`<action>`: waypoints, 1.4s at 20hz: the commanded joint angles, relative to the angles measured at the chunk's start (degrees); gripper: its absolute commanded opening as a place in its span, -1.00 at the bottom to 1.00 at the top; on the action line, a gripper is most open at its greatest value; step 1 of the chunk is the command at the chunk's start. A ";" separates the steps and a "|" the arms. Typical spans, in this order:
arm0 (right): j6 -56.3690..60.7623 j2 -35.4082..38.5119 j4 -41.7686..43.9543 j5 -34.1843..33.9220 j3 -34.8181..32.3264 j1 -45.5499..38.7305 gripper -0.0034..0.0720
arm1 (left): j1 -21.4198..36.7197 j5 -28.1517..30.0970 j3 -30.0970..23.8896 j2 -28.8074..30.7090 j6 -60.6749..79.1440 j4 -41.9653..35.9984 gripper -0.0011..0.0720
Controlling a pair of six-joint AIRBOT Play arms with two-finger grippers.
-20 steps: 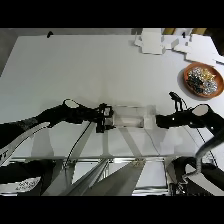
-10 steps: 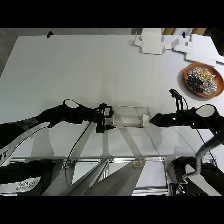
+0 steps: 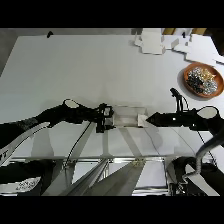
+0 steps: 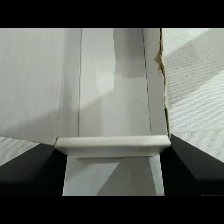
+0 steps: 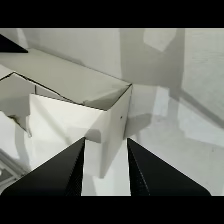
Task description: Fold the box and place the chain.
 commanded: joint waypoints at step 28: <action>48.26 -9.64 -33.14 -7.28 14.36 31.17 0.04 | -0.02 0.02 -0.02 0.02 0.02 0.00 -0.60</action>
